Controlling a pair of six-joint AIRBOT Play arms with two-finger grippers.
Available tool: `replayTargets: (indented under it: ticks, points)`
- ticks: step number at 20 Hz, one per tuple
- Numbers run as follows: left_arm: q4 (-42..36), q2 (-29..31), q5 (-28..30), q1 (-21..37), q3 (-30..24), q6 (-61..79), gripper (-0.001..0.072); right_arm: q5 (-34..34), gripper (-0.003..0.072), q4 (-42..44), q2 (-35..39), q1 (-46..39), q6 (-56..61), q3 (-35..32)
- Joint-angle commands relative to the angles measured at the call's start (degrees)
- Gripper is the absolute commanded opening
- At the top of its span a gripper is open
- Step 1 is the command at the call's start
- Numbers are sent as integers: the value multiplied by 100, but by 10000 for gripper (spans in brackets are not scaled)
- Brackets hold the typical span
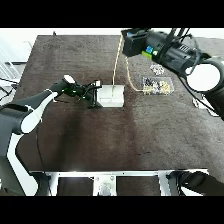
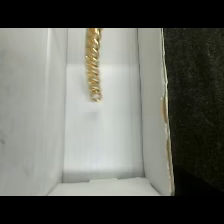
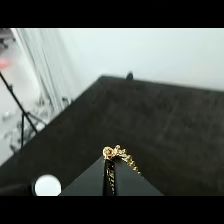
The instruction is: Fold the box and place the chain.
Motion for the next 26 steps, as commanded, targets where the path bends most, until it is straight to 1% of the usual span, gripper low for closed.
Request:
replayTargets:
  ticks: [1,4,7,9,12,13,15,17,20,23,26]
  points:
    - [0,-2,11,4,-2,2,467,608,12,313,-109,11,35,-256]
    - [0,-2,11,2,-2,2,466,619,12,575,-114,22,59,-713]
    - [0,-2,13,4,-2,2,466,575,12,584,-114,46,205,-1043]
    - [0,-2,11,4,-2,2,467,570,11,463,-114,15,205,-1078]
    - [0,-2,28,4,-2,2,467,573,12,525,-116,22,225,-1169]
    - [0,-2,33,4,-2,0,467,507,11,538,-120,22,278,-1255]
    - [0,-2,33,2,-2,0,467,74,11,595,-155,55,313,-1519]
    - [0,-2,39,2,-2,2,467,-267,9,595,-363,103,273,-1668]
    - [0,-2,37,4,-2,0,467,-498,9,592,-855,170,269,-1668]
    - [0,-2,39,2,-2,2,467,-551,8,592,-1351,299,271,-1668]
    - [0,-2,35,2,-2,0,466,-916,8,579,-1919,341,269,-1668]
